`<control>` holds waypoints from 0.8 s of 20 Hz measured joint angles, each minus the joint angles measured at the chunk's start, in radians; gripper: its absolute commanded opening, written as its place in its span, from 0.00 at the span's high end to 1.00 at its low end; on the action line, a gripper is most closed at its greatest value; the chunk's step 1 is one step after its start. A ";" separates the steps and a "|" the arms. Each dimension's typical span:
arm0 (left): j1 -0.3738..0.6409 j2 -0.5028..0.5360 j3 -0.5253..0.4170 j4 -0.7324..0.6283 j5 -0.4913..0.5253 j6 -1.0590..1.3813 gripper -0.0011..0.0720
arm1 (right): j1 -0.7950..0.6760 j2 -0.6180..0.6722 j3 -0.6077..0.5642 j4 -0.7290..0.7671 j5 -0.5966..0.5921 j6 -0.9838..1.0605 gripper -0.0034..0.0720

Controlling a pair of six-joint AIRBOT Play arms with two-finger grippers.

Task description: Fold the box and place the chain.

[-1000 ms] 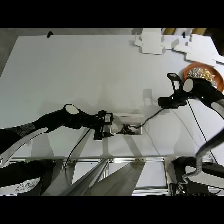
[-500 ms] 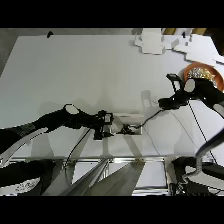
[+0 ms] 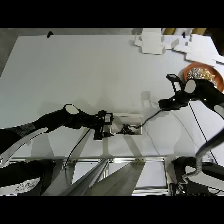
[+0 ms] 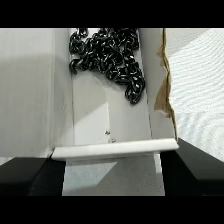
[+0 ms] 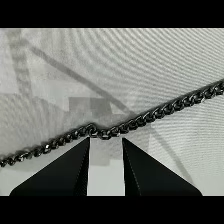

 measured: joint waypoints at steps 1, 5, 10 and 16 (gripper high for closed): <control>0.000 0.000 0.000 0.000 0.000 0.000 0.70 | 0.000 0.000 -0.002 0.000 0.000 0.009 0.65; 0.000 0.000 0.000 0.000 0.000 0.000 0.70 | 0.000 0.000 -0.003 0.000 -0.002 0.049 0.65; 0.000 0.000 0.000 0.000 0.000 0.000 0.70 | 0.000 -0.020 -0.003 -0.006 -0.004 0.098 0.67; 0.000 0.000 0.000 0.000 0.000 0.000 0.70 | 0.000 -0.052 -0.002 -0.009 0.000 0.114 0.93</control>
